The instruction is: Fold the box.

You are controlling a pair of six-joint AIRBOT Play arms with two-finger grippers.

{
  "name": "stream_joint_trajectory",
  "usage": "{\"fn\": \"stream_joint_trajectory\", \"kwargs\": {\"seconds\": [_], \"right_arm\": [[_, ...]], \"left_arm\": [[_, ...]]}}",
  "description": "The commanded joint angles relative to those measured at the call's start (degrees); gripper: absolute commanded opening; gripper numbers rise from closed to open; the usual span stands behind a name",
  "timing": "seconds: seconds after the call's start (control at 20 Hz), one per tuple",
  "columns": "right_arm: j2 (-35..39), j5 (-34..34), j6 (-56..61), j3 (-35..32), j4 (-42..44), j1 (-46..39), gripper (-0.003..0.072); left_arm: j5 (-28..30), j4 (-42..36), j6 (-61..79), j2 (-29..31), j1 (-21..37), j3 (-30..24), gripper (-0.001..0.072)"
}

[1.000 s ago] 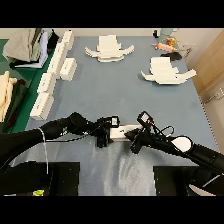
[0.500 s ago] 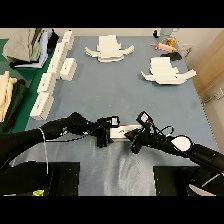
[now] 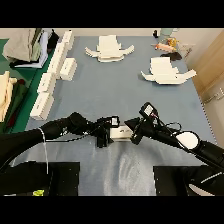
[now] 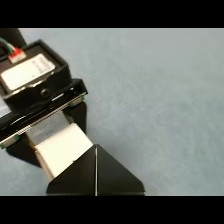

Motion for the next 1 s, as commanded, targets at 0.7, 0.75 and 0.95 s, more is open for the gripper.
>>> {"fn": "stream_joint_trajectory", "kwargs": {"seconds": [0.7, 0.75, 0.95], "right_arm": [[-32.33, 58.18, 72.32, 40.57, -66.27, -22.38, 0.0006], [-33.62, 59.34, 73.44, 41.81, -65.88, -22.32, 0.0006], [-34.23, 58.88, 78.31, 42.51, -63.84, -22.32, 0.0007]], "left_arm": [[0.02, 0.00, 0.02, 0.00, 0.04, 0.04, 0.0519], [0.02, 0.00, 0.02, 0.00, 0.04, 0.02, 0.0519], [0.02, 0.00, 0.02, 0.00, 0.04, 0.04, 0.0519]]}}
